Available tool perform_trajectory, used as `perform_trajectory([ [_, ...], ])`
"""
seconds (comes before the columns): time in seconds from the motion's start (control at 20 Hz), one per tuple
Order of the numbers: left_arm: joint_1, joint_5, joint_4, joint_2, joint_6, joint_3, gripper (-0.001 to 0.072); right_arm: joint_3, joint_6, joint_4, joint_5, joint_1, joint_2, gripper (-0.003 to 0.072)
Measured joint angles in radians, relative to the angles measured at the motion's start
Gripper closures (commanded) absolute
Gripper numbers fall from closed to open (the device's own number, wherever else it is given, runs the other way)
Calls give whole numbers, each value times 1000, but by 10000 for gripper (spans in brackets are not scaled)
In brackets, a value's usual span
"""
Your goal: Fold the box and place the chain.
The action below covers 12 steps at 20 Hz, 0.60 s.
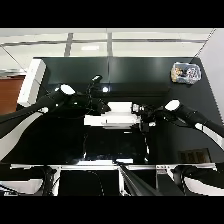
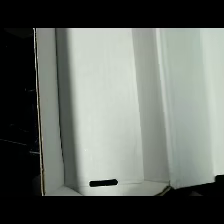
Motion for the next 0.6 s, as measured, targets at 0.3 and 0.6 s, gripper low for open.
perform_trajectory([
  [0.3,51,-47,87,8,-87,35,686,0,-2,0,-1,0,0,228],
  [0.6,194,-145,109,201,-90,-18,684,0,1,2,-5,0,0,228],
])
